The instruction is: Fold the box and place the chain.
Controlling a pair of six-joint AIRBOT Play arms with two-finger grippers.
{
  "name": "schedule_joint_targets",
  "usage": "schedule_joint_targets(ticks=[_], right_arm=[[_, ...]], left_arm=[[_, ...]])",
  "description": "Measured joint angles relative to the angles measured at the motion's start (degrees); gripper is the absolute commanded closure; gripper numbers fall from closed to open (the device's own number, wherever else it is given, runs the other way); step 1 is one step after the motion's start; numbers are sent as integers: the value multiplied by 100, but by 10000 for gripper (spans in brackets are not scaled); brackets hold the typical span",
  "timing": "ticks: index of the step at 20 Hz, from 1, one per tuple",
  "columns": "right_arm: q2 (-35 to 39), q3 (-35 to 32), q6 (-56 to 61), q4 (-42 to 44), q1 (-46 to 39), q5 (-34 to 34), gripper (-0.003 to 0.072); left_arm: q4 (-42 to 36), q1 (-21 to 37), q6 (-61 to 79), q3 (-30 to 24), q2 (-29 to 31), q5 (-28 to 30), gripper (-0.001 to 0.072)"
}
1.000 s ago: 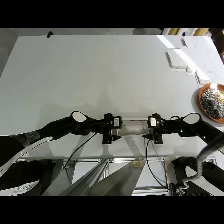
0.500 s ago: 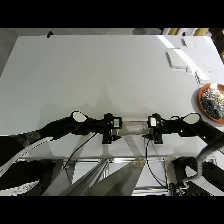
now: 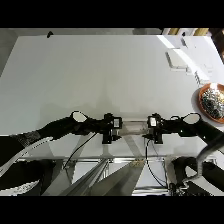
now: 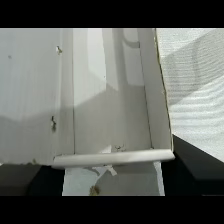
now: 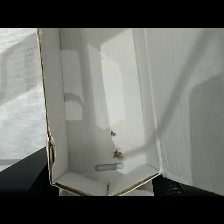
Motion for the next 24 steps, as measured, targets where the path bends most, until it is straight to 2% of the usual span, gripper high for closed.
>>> schedule_joint_targets(ticks=[2,3,4,10,16,19,21,22,24], right_arm=[[0,0,0,0,0,-2,202],[2,0,2,0,0,-4,57],[7,-2,20,-22,4,-76,-15],[577,-2,986,-468,0,7,-15],[1996,-2,2763,-2155,0,739,3],[2752,-2,3390,-2459,0,1161,15],[3187,-4,3648,-2363,0,1379,96],[3333,-4,3722,-2256,0,1392,189],[3528,-4,3816,-1932,0,1462,477]], left_arm=[[0,0,0,0,0,0,437],[0,0,0,0,0,0,437],[4,-2,4,0,-2,2,437],[2,-4,4,2,-4,0,437],[13,-4,11,0,-7,-17,437],[11,-7,15,0,-7,-20,437],[4,-7,0,0,-7,-13,437],[4,-7,0,0,-7,-11,437],[2,-7,0,0,-7,-9,437]])
